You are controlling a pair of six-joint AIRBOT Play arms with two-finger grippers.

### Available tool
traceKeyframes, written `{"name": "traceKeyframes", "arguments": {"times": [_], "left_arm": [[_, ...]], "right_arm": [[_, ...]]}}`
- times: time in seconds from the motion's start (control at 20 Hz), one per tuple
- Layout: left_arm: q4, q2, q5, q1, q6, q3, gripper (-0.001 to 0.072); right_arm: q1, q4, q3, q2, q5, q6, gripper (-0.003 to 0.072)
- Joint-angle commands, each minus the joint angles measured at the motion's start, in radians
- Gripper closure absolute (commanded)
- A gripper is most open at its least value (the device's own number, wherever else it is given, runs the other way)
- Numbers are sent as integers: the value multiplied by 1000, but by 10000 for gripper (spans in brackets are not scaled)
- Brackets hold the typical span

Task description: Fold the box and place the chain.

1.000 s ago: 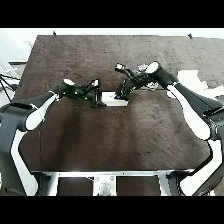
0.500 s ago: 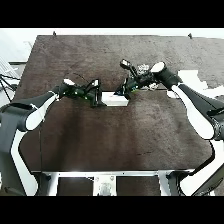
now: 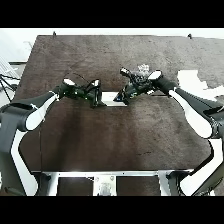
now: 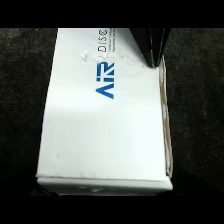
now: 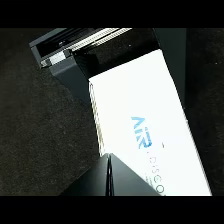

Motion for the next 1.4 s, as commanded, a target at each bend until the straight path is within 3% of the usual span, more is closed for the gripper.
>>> {"name": "traceKeyframes", "arguments": {"times": [0.0, 0.25, 0.5, 0.7, 0.75, 0.8, 1.05, 1.35], "left_arm": [[-1, 0, 0, 1, -1, 1, 260], [-5, 1, -1, 1, -2, 2, 260], [-16, 1, -3, 1, -2, 2, 260], [-14, 1, -5, 1, -29, 2, 261], [-16, 1, 0, 1, -51, 2, 377], [-6, 7, 6, 1, -52, 2, 680], [0, 140, 194, 58, -284, 1, 693], [10, 348, 268, 323, -582, -2, 695]], "right_arm": [[-2, 41, -5, 78, 1, -11, 679], [-53, 93, -48, 382, -53, 37, 679], [-82, 90, -364, 737, -336, 84, 679], [-96, 88, -629, 890, -515, 149, 678], [-96, 88, -684, 909, -562, 173, 678], [-96, 88, -739, 927, -597, 179, 678], [-96, 95, -853, 953, -620, 179, 678], [-96, 102, -853, 952, -620, 187, 678]]}}
